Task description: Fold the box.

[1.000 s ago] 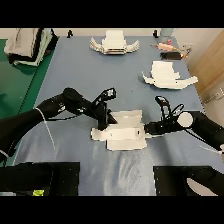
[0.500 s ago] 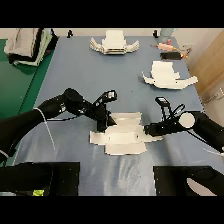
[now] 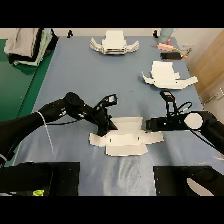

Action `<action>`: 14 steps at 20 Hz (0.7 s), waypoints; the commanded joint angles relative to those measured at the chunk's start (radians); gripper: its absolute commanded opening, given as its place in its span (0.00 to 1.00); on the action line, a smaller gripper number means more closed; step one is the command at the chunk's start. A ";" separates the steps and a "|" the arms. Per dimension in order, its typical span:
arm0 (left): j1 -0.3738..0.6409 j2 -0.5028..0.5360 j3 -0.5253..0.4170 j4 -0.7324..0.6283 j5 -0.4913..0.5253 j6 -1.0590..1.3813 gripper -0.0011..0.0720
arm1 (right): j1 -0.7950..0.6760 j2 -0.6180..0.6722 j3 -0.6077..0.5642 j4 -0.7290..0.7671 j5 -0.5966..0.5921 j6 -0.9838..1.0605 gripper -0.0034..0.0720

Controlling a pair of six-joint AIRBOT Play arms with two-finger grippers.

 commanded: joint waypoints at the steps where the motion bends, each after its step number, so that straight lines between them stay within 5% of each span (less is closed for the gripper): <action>1: -0.015 -0.002 -0.004 0.014 0.001 0.003 0.03 | 0.000 0.005 0.002 -0.002 -0.006 0.000 0.05; 14: -0.014 -0.001 0.014 0.054 -0.004 0.006 0.03 | 0.000 0.005 0.004 -0.002 0.032 -0.030 0.05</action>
